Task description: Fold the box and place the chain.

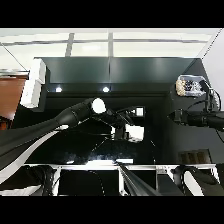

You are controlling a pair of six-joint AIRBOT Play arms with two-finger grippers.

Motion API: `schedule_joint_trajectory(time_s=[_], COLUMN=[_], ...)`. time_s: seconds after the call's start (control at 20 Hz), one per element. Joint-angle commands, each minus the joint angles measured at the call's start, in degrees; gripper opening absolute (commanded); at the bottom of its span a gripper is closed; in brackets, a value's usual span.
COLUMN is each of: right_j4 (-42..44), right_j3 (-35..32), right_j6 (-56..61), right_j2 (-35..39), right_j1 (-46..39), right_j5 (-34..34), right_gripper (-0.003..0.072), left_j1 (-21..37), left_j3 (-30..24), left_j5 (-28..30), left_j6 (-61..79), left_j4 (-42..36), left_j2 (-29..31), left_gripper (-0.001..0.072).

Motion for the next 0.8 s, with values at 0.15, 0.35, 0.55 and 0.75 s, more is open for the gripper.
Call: schedule_joint_trajectory(time_s=[0.15,0.35,0.55,0.75], right_j4=[0.0,0.0,0.0,0.0], right_j3=[0.0,0.0,0.0,0.0], right_j6=[0.0,0.0,0.0,0.0], right_j2=[0.1,0.1,0.1,0.1], right_j1=[0.0,0.0,0.0,0.0], right_j5=[-0.1,-0.1,-0.1,-0.1], right_gripper=[0.0013,0.0013,0.0013,0.0013], left_j1=[-0.1,-0.1,-0.4,-1.7], left_j3=[0.0,0.0,0.0,0.0], left_j5=[0.0,-0.3,-1.1,-0.6], left_j6=[-0.1,-0.2,-0.2,-0.2], left_j4=[2.9,2.9,3.6,5.8], left_j2=[0.0,0.0,-0.1,-2.8], left_gripper=[0.0708,0.0708,0.0708,0.0709])
